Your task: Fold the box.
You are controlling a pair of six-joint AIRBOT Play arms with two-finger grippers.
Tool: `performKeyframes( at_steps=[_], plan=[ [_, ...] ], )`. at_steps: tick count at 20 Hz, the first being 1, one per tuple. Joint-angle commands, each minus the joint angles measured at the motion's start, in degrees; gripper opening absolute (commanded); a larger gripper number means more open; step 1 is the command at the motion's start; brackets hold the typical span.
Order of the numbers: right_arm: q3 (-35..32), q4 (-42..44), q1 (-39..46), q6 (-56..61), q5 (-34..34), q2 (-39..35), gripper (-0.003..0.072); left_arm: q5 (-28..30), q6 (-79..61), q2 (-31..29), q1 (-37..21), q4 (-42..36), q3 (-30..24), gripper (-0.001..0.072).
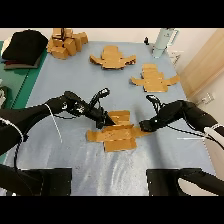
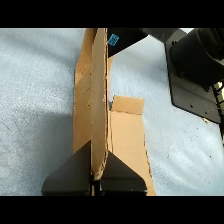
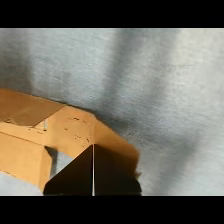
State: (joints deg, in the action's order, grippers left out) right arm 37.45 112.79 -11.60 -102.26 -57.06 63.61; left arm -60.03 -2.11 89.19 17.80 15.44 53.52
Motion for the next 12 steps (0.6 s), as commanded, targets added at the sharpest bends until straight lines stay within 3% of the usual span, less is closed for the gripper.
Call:
performKeyframes(
  at_steps=[1, 12],
  plan=[
    [-1.62, -1.18, -0.24, 0.44, 2.32, 0.00, 0.0001, -0.15, 0.04, 0.02, -0.04, 0.04, 0.00, 0.0014],
    [-1.27, 2.56, -0.24, 0.39, 2.38, -5.07, 0.0001, -4.04, 0.09, 0.00, -2.93, 0.13, 0.70, 0.0013]
  ],
)
